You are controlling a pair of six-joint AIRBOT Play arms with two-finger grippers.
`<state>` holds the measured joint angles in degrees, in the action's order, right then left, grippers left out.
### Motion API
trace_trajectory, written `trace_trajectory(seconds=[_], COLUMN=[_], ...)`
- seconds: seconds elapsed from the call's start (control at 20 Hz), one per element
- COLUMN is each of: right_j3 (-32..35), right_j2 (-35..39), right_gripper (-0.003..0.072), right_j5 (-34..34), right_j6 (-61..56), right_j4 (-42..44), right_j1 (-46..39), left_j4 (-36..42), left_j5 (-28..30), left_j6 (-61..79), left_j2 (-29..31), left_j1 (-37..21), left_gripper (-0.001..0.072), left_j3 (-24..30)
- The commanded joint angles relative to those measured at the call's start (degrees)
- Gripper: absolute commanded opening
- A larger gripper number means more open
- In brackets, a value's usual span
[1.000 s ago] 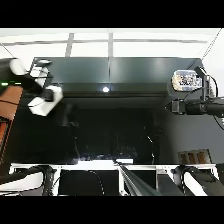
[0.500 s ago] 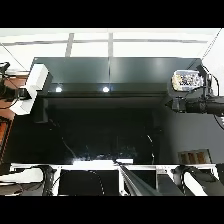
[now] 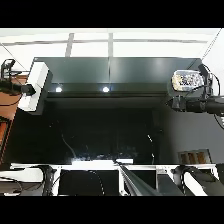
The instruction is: Fold the box and place the chain.
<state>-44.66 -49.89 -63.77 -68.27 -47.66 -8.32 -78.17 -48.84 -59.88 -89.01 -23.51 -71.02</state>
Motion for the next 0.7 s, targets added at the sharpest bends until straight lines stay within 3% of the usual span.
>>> trace_trajectory(seconds=[0.0, 0.15, 0.2, 0.25, 0.3, 0.35, 0.45, 0.65], right_j3=[-1.5, -6.6, -7.9, -8.2, -7.8, -6.7, -2.6, 7.5], right_j2=[0.0, 0.0, 0.0, 0.2, 0.3, 0.7, 1.3, 1.2], right_gripper=[0.0014, 0.0014, 0.0014, 0.0014, 0.0014, 0.0013, 0.0008, 0.0013], right_j5=[1.4, -1.4, -2.5, -3.0, -2.6, -0.8, 8.2, 38.4], right_j6=[0.6, 3.2, 3.2, 3.7, 3.9, 4.4, 5.0, 6.5], right_j4=[0.0, 0.0, 0.0, 0.0, -0.4, -1.2, -4.9, -7.5], right_j1=[0.0, 0.0, 0.0, 0.0, 0.0, 0.5, 3.1, 10.3], left_j4=[-1.2, 3.5, 7.3, 10.0, 11.8, 13.3, 15.0, 16.8], left_j5=[-6.0, -13.6, -15.7, -18.0, -20.9, -22.1, -17.8, 7.9], left_j6=[-0.1, -6.6, -8.9, -10.0, -11.1, -10.4, -7.2, -2.5], left_j2=[0.7, 4.1, 6.1, 8.0, 10.1, 12.4, 18.9, 32.3], left_j1=[1.4, 2.7, 3.0, 3.4, 4.2, 5.5, 10.2, 23.5], left_gripper=[0.0718, 0.0686, 0.0593, 0.0428, 0.0128, 0.0026, 0.0025, 0.0026], left_j3=[-6.5, -14.1, -14.7, -14.7, -14.2, -12.5, -4.7, 19.4])
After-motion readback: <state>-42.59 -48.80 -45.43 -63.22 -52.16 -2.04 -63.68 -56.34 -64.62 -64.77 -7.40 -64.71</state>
